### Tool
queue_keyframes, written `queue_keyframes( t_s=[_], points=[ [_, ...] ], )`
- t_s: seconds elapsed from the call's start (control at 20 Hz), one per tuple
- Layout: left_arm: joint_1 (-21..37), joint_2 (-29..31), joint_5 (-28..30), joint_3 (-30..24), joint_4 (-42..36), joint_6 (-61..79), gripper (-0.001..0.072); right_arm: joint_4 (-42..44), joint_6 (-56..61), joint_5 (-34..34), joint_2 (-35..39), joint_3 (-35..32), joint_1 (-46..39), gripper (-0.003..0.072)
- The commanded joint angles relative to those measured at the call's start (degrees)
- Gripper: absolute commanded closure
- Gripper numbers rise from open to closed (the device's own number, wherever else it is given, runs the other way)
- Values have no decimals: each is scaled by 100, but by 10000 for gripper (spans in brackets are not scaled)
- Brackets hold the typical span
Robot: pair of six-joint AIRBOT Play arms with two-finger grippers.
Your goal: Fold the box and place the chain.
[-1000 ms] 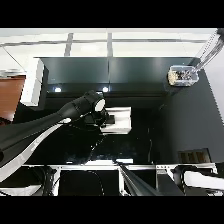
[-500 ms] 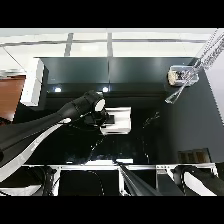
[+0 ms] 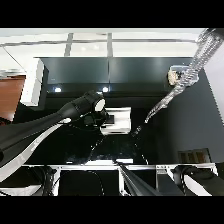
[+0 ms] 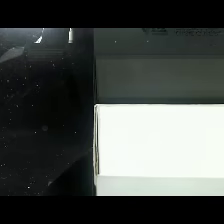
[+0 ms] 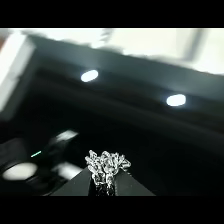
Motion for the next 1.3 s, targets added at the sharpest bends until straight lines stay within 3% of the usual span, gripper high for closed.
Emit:
queue_keyframes(
  t_s=[0.0,0.55,0.9,1.25],
  points=[
    [4,-2,-2,2,2,4,683,966,-4,-85,13,-186,278,683],
    [4,-2,2,2,2,2,683,1585,-59,-1604,-461,-387,1464,681],
    [4,-2,2,2,2,4,683,1451,-57,-1443,-673,-490,1600,680],
    [4,-2,-2,2,4,2,683,1093,-2,-953,-671,-1674,1600,680]
  ],
)
